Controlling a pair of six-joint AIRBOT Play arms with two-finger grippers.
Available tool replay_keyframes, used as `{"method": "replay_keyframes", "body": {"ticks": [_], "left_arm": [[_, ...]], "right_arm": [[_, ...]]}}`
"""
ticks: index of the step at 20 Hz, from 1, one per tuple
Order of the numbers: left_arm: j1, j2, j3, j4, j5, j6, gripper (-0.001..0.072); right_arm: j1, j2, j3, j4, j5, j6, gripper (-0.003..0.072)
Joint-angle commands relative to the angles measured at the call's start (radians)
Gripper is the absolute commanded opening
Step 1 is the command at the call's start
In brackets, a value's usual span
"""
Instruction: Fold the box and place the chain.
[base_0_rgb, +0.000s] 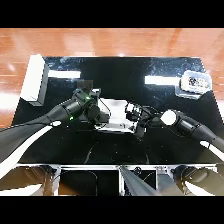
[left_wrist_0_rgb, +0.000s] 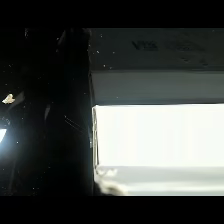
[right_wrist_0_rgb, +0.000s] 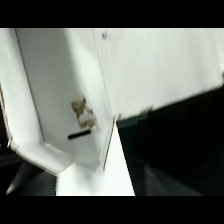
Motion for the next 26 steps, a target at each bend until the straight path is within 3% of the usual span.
{"method": "replay_keyframes", "body": {"ticks": [1,4,11,13,15,17,22,26], "left_arm": [[0.000,-0.001,0.000,0.000,0.005,-0.001,0.0024],[0.000,-0.001,0.000,0.000,0.005,-0.001,0.0024],[0.000,-0.001,0.000,-0.004,0.005,-0.001,0.0024],[0.000,-0.001,0.000,-0.004,0.005,-0.001,0.0024],[0.000,-0.001,0.000,-0.004,0.005,-0.001,0.0024],[0.000,-0.001,0.000,-0.011,0.000,-0.006,0.0024],[0.000,-0.001,0.000,-0.010,0.000,-0.008,0.0024],[0.000,-0.001,0.000,-0.011,-0.002,-0.008,0.0024]], "right_arm": [[0.000,-0.023,0.026,0.066,0.002,-0.072,0.0438],[0.000,-0.023,0.026,0.076,0.051,-0.087,0.0110],[0.000,-0.023,0.026,0.080,0.067,-0.086,0.0085],[-0.001,-0.023,0.026,0.074,0.062,-0.085,0.0090],[-0.004,-0.023,0.027,0.022,0.034,-0.049,0.0456],[-0.021,-0.022,0.027,-0.050,0.026,0.038,0.0451],[-0.052,-0.022,0.026,-0.135,0.161,0.050,0.0451],[-0.018,-0.023,0.026,-0.096,0.152,0.049,0.0451]]}}
